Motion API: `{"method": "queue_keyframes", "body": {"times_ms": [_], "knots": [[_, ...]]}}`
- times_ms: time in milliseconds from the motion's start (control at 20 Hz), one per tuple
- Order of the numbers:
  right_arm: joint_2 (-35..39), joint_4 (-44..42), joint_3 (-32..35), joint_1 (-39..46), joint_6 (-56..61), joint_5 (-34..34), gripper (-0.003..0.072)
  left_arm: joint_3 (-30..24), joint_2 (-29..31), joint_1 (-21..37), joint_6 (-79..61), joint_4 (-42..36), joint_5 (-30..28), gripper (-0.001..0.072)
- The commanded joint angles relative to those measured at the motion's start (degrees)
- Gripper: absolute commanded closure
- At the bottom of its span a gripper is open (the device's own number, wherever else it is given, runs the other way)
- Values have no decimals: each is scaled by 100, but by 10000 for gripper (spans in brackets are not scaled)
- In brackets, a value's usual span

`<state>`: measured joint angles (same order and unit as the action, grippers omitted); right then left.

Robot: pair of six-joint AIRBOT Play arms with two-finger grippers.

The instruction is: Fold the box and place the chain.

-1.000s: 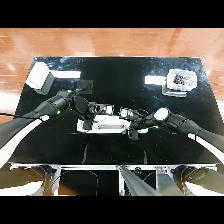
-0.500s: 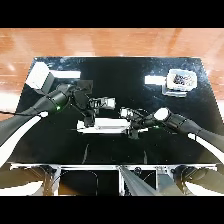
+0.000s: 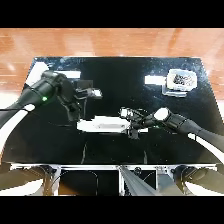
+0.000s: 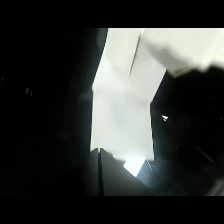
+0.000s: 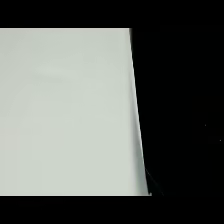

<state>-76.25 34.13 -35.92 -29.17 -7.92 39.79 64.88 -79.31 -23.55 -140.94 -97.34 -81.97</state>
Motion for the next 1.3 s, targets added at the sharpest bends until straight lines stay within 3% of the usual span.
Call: {"method": "queue_keyframes", "body": {"times_ms": [0, 100, 200, 250, 350, 400, 500, 600, 700, 800, 950, 1000, 1150, 1250], "knots": [[-2, 0, 0, 2, -2, -17, 149, -28, 520, 468, 409, -435, -214, 694], [-2, 0, 0, 2, 0, -35, 149, -710, 1182, 828, 564, -1534, 782, 695], [-2, 0, 0, 2, 0, -39, 149, -2015, 2203, 1062, 94, -2647, 2315, 694], [-2, 0, 0, 2, 0, -39, 149, -2546, 2677, 1082, 109, -2730, 2861, 693], [-2, 2, 0, 2, -2, -42, 149, -3364, 3427, 1106, 197, -2846, 3477, 688], [-2, 2, 0, 2, -2, -42, 149, -3582, 3633, 1104, 376, -3034, 3333, 688], [-2, -4, 0, 2, 0, -39, 149, -3790, 3718, 901, 420, -3679, 2813, 692], [-2, -4, 0, 2, 0, -42, 149, -3886, 3716, 365, 402, -3753, 3132, 692], [-2, -2, 0, 2, 0, -42, 149, -3923, 3687, -120, 413, -3314, 3733, 692], [-2, -2, 0, 0, 0, -35, 149, -4039, 3650, -188, 938, -2680, 4072, 693], [-2, -4, 11, 0, 2, -35, 149, -4183, 3644, -654, 894, -2627, 4301, 694], [-2, -4, 11, 2, 2, -37, 149, -4223, 3641, -929, 894, -2610, 4607, 694], [-2, -2, 11, 2, 0, -42, 149, -4446, 3335, -1762, 903, -2673, 6605, 691], [-2, -4, 13, 2, 2, -35, 149, -4428, 3080, -2087, 925, -2680, 7204, 691]]}}
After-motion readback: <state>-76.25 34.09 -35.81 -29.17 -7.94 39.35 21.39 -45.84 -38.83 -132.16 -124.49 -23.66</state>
